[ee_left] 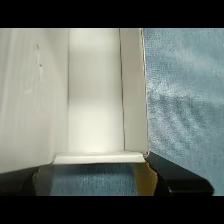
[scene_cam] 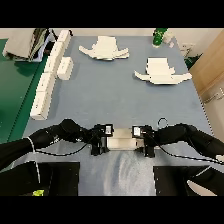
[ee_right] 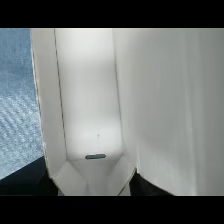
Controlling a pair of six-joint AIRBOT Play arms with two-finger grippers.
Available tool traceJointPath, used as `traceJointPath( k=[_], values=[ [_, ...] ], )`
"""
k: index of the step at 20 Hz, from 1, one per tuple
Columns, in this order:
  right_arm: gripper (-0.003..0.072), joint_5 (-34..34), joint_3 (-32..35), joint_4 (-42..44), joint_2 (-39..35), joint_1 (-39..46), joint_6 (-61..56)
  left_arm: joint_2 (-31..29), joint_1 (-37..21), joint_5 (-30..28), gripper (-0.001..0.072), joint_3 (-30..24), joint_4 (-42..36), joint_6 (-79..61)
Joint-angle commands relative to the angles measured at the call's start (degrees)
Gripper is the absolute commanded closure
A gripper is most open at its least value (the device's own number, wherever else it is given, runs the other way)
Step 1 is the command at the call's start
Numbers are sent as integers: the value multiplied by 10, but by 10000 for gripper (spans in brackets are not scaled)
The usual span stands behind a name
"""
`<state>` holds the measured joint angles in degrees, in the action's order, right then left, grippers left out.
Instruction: Fold the box.
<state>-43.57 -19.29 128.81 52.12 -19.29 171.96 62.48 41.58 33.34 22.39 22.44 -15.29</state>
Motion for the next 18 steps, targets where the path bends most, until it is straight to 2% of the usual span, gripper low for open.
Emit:
traceJointPath(
  k=[1,5,7,9,10,11,18],
  values=[
    [169,0,0,0,0,0,0,3,10,-14,22,2,3,3],
    [169,0,0,0,0,0,0,4,10,-15,23,3,10,10],
    [169,0,0,0,0,0,0,5,10,-15,154,4,10,10],
    [169,0,0,0,0,0,0,11,13,-17,172,9,17,21],
    [169,0,0,0,0,0,0,13,15,-17,243,11,25,29],
    [169,0,0,0,0,0,0,14,17,-18,258,12,27,30],
    [169,0,0,0,0,0,0,14,20,-17,257,12,33,32]
  ],
)
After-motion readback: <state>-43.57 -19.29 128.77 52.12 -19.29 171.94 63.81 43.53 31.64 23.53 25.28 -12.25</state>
